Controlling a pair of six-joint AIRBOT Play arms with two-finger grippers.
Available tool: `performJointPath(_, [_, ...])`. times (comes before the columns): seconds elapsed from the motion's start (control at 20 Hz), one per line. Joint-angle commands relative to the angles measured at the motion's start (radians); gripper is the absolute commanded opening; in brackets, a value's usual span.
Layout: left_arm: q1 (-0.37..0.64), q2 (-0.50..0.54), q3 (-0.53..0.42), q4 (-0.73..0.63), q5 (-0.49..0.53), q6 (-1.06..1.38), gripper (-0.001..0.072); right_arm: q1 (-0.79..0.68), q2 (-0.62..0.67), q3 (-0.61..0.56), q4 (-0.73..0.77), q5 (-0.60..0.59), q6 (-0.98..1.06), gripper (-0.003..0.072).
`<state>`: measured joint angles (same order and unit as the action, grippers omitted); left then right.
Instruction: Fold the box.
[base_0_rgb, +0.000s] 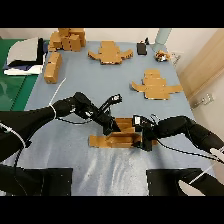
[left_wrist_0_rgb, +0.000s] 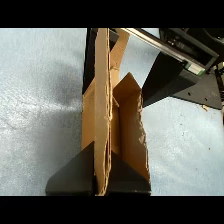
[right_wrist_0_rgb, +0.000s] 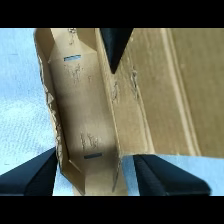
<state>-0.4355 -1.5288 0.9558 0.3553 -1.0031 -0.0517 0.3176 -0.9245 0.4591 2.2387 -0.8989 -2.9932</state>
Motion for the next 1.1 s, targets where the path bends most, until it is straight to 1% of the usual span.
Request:
performJointPath(0.0, [0.000, -0.001, 0.001, 0.000, 0.000, 0.000, 0.0015, 0.000, 0.000, -0.001, 0.002, 0.000, 0.000, 0.0706])
performJointPath(0.25, [0.000, -0.001, 0.001, 0.000, 0.000, 0.000, 0.0016, 0.027, -0.025, -0.025, -0.004, 0.009, -0.009, 0.0707])
performJointPath(0.4, [0.000, -0.001, 0.001, 0.000, 0.000, 0.000, 0.0015, 0.040, -0.027, -0.029, -0.010, 0.049, -0.009, 0.0707])
performJointPath(0.65, [0.000, -0.001, 0.001, 0.000, 0.000, 0.000, 0.0015, 0.040, -0.060, -0.028, -0.032, 0.079, -0.009, 0.0706])
performJointPath(0.7, [0.000, -0.001, 0.001, 0.000, 0.000, 0.000, 0.0015, 0.040, -0.060, -0.028, -0.032, 0.079, -0.009, 0.0700])
performJointPath(0.8, [0.000, -0.001, 0.001, 0.000, 0.000, 0.000, 0.0015, 0.040, -0.060, -0.028, -0.031, 0.079, -0.009, 0.0636])
performJointPath(1.05, [0.000, -0.001, 0.001, 0.000, 0.000, 0.000, 0.0015, 0.052, -0.060, -0.028, -0.031, 0.079, -0.009, 0.0637])
